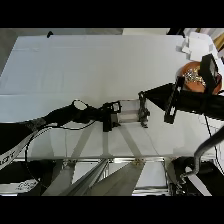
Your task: Fold the box and place the chain.
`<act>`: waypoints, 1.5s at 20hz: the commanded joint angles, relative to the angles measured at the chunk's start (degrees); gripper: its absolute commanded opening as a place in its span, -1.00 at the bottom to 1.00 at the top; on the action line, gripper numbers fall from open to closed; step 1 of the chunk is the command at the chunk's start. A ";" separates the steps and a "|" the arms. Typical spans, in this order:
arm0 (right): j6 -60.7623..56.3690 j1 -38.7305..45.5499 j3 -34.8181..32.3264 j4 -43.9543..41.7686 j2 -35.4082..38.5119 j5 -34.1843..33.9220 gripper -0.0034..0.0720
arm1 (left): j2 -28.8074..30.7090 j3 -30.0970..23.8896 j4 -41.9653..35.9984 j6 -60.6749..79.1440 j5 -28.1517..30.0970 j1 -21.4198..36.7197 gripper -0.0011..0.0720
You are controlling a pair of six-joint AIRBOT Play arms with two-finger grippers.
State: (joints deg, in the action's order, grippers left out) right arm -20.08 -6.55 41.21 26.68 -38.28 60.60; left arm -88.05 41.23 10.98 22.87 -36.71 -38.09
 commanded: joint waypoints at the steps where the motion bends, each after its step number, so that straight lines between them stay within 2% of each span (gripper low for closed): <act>1: -1.36 -3.04 0.33 0.00 -4.52 0.26 -0.89 | 0.02 0.04 0.00 0.00 0.02 0.02 -0.28; 3: -1.42 -7.98 0.33 3.91 -8.63 -0.50 -0.89 | 0.02 0.04 0.00 0.00 0.02 0.02 -0.28; 6: -7.41 -12.66 0.33 11.54 -15.37 -4.68 -0.89 | 0.02 0.04 0.00 0.00 0.02 0.02 -0.28; 9: -14.19 -12.72 0.31 16.61 -20.37 -7.93 -0.89 | 0.02 0.04 0.00 0.00 0.02 0.02 -0.28; 11: -16.57 -12.74 0.26 18.84 -22.45 -7.15 -0.89 | 0.02 0.04 0.00 0.00 0.02 0.02 -0.28; 16: -20.98 -12.74 0.20 20.26 -25.18 -8.50 -0.83 | 0.02 0.04 0.00 0.00 0.02 0.02 -0.28; 19: -23.71 -12.74 0.20 20.50 -25.20 -8.74 -0.43 | 0.02 0.04 0.00 0.00 0.02 0.02 -0.28; 20: -23.71 -12.74 0.20 20.72 -25.16 -8.37 -0.41 | 0.02 0.04 0.00 0.00 0.02 0.02 -0.28; 22: -24.20 -12.72 0.22 22.29 -24.50 -5.84 -0.40 | 0.02 0.04 0.00 0.00 0.02 0.02 -0.28; 24: -26.03 -12.22 0.22 27.58 -21.55 -2.47 -0.41 | 0.02 0.04 0.00 0.00 0.02 0.02 -0.28; 25: -26.69 -11.06 0.22 30.69 -19.50 -0.70 -0.48 | 0.02 0.04 0.00 0.00 0.02 0.02 -0.28; 28: -26.62 -3.61 0.20 38.47 -12.61 4.04 -0.52 | 0.02 0.04 0.00 0.00 0.02 0.02 -0.28; 30: -26.10 1.97 0.20 39.10 -10.03 3.98 -0.59 | 0.02 0.04 0.00 0.00 0.02 0.02 -0.28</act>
State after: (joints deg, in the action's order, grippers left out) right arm -46.11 -10.79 41.43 60.93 -52.60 61.87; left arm -88.05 41.23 10.96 22.87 -36.69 -38.09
